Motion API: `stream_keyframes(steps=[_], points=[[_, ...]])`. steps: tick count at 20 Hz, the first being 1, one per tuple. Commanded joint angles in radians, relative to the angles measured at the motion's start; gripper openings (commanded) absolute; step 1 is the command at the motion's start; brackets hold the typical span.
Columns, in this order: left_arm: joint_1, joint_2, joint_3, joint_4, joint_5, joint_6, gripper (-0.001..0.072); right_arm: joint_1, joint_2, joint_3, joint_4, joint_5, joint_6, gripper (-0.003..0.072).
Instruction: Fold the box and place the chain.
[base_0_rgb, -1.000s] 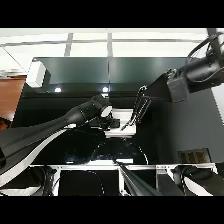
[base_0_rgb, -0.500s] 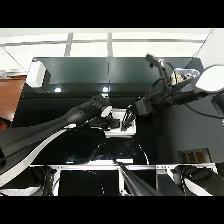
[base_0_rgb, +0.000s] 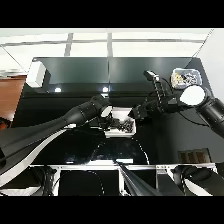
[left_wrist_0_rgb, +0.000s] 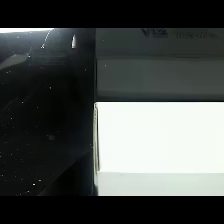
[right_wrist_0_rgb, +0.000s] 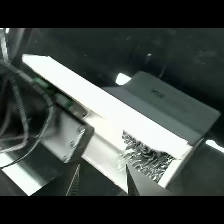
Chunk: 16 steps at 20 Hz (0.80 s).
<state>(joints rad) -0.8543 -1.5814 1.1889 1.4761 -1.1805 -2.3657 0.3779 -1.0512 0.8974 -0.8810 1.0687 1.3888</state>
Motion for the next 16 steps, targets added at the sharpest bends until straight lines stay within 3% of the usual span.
stream_keyframes(steps=[1, 5, 11, 12, 13, 14, 16], points=[[0.000, 0.000, 0.001, 0.000, 0.002, 0.002, 0.0029, -0.059, 0.008, -0.007, -0.020, 0.040, 0.002, 0.0358], [0.000, -0.003, 0.001, -0.001, 0.002, 0.002, 0.0029, -0.177, 0.041, -0.007, -0.180, 0.107, -0.002, 0.0357], [0.008, 0.002, 0.004, -0.004, -0.007, 0.002, 0.0033, -0.203, 0.041, -0.008, -0.203, 0.088, -0.010, 0.0357], [0.008, 0.004, 0.014, -0.003, -0.013, 0.004, 0.0145, -0.203, 0.041, -0.008, -0.211, 0.088, -0.010, 0.0357], [0.005, 0.010, 0.029, 0.003, -0.021, 0.008, 0.0381, -0.203, 0.041, -0.008, -0.221, 0.085, -0.010, 0.0357], [-0.001, 0.024, 0.044, 0.018, -0.030, 0.026, 0.0528, -0.204, 0.041, -0.008, -0.231, 0.080, -0.010, 0.0357], [-0.016, 0.080, 0.047, 0.043, -0.054, 0.134, 0.0528, -0.204, 0.041, -0.008, -0.236, 0.067, -0.009, 0.0357]])
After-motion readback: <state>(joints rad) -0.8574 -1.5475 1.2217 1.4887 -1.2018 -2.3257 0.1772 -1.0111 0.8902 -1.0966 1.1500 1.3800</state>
